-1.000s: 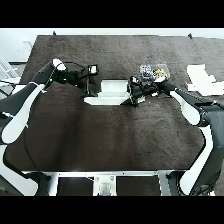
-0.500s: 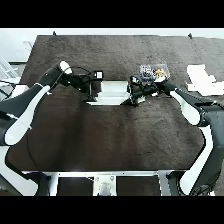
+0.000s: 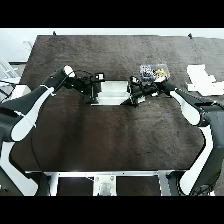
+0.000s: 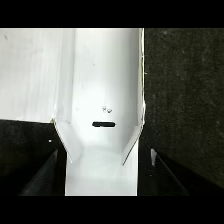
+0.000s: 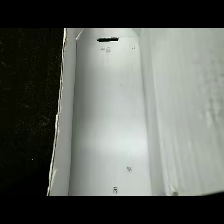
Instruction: Fold the box and place the chain.
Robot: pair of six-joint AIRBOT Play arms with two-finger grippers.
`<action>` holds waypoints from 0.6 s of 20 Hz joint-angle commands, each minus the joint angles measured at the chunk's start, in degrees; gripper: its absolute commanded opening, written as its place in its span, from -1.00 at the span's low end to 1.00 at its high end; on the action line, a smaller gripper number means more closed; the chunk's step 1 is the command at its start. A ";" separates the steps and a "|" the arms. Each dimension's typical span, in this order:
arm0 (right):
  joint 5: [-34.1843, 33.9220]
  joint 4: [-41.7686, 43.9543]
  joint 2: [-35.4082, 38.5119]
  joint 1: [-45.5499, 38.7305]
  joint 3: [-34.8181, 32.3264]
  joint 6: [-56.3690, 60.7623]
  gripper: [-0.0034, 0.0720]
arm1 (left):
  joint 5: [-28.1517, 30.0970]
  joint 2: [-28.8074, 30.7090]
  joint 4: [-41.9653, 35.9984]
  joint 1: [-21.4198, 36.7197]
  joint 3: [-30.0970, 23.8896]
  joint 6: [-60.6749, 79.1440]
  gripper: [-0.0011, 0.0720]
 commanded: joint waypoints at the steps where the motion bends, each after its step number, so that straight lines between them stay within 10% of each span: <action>1: 0.02 0.02 0.02 0.07 -0.02 0.02 0.25 | 0.79 -0.83 -0.59 -0.04 0.00 -0.33 0.79; 12: 0.02 0.02 0.02 0.07 -0.02 0.02 0.25 | 4.20 -0.94 -0.15 -1.22 0.00 0.09 0.42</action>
